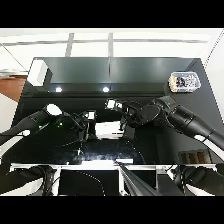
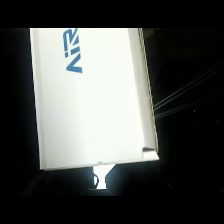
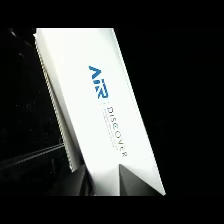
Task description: Fold the box and place the chain.
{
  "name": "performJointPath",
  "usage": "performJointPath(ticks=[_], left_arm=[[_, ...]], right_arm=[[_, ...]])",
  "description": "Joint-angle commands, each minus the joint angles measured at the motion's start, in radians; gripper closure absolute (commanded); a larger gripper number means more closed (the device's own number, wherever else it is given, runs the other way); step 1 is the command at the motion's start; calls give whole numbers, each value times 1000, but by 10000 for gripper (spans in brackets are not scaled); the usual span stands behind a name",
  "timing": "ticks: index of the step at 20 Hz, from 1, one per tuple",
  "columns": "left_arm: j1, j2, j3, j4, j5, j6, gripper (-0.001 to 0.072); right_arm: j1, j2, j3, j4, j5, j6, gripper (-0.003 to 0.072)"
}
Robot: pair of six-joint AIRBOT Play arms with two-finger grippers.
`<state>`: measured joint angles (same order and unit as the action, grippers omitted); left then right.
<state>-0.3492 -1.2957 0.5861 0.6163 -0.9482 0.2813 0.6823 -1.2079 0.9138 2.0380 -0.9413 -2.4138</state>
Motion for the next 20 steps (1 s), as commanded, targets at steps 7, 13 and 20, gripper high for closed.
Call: performJointPath(ticks=[7,13,20], left_arm=[[0,0,0,0,2,-1,209],[0,0,0,0,2,-1,209],[0,0,0,0,2,-1,208]], right_arm=[[1,0,0,-9,-9,2,485],[1,0,0,-9,-16,14,406],[2,0,0,-9,-17,21,398]])
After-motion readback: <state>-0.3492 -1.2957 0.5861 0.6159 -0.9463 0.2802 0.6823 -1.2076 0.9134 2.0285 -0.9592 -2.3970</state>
